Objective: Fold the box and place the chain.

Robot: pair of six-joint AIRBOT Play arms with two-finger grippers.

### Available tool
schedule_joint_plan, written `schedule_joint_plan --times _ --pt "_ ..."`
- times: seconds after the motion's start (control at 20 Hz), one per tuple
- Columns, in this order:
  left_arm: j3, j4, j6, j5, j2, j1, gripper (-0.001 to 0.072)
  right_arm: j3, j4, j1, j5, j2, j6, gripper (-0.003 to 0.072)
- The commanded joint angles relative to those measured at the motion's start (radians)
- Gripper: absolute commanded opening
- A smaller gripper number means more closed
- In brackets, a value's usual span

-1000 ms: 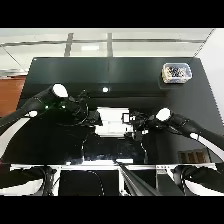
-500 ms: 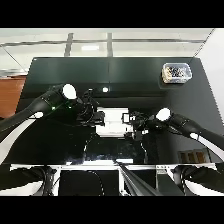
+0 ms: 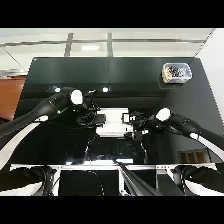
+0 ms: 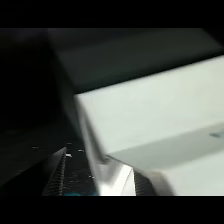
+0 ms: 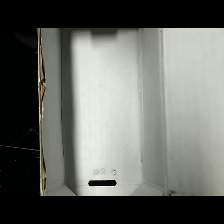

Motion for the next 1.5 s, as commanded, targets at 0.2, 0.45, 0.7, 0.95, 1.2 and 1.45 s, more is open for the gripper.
schedule_joint_plan --times 0.2,0.45,0.7,0.95,1.2,1.45 --pt "0.002 0.142 -0.165 0.014 -0.011 -0.066 0.0461 0.001 0.000 0.000 0.000 0.000 0.000 0.0243" --pt "0.002 0.284 -0.335 0.051 -0.014 -0.163 0.0461 0.001 0.000 0.000 0.000 0.000 0.000 0.0243" --pt "0.027 0.290 -0.419 0.101 -0.015 -0.198 0.0420 0.001 0.000 0.000 0.000 0.000 0.000 0.0243" --pt "0.037 0.290 -0.435 0.056 -0.022 -0.197 0.0352 0.001 0.000 0.000 0.000 0.000 0.000 0.0243" --pt "0.037 0.272 -0.435 0.036 -0.057 -0.201 0.0347 0.001 0.000 0.000 0.000 0.000 0.000 0.0243" --pt "0.037 0.266 -0.434 0.032 -0.057 -0.203 0.0021 0.001 0.000 0.000 0.000 0.000 0.000 0.0243"
